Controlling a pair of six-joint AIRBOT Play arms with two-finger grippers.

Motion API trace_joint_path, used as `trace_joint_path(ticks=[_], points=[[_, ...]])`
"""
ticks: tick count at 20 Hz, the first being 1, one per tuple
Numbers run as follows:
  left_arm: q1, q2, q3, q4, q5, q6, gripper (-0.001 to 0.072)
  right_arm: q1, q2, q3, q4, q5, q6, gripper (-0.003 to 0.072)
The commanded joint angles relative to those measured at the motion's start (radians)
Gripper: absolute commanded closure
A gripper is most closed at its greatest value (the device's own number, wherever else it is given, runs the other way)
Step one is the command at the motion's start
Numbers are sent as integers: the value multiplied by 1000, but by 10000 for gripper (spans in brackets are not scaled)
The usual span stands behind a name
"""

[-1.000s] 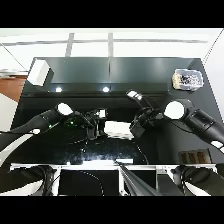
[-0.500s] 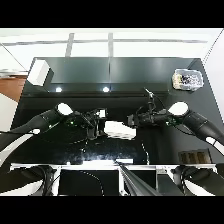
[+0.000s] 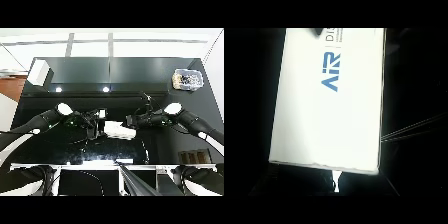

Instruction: Fold the box and place the chain.

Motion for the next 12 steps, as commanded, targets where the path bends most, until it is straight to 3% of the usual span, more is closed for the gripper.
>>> trace_joint_path(ticks=[1, 12], points=[[0, -1, 1, -2, 0, 0, 222, 0, -7, -5, -22, -1, 0, 641], [0, -1, 1, -2, 0, 0, 221, 0, -5, -2, -39, 29, -3, 641]])
